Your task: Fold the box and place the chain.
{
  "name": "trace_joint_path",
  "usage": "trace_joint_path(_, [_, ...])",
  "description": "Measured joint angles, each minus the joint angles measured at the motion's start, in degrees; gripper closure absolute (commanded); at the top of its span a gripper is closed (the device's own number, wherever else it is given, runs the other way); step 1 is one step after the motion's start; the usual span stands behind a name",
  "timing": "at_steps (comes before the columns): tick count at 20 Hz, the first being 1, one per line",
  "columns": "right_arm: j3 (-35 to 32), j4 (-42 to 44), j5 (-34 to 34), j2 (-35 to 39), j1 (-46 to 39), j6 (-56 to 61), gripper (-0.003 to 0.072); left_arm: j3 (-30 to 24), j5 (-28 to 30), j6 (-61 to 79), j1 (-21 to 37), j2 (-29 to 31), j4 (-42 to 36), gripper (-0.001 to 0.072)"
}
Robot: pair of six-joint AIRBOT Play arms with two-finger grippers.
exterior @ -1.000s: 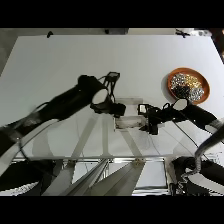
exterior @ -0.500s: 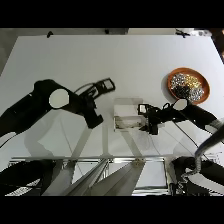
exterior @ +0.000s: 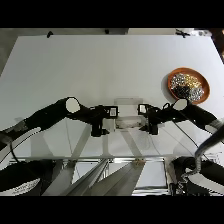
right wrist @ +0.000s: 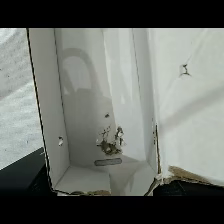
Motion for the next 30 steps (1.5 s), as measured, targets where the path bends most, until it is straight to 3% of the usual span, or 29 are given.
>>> trace_joint_path(5, [0.0,0.0,0.0,0.0,0.0,0.0,0.0229,-0.4,2.9,5.2,0.2,-3.7,-5.6,-0.0004])
trace_joint_path(24, [0.0,0.0,0.1,0.0,0.0,0.0,0.0229,-0.5,6.6,10.1,-3.3,-8.2,-15.5,0.0023])
trace_joint_path(25, [0.0,0.0,0.1,0.0,0.0,0.0,0.0229,-0.5,6.7,10.2,-3.4,-8.5,-15.8,0.0061])
trace_joint_path(27, [0.0,0.0,0.0,0.0,0.0,0.0,0.0229,-0.4,7.4,10.6,-3.5,-8.9,-16.8,0.0280])
trace_joint_path(29, [0.0,0.0,0.0,0.0,0.0,0.0,0.0229,-0.5,7.5,10.6,-3.7,-9.0,-17.3,0.0354])
trace_joint_path(30, [0.0,0.0,0.0,0.0,0.0,0.0,0.0229,-0.5,7.5,10.6,-3.7,-9.1,-17.5,0.0433])
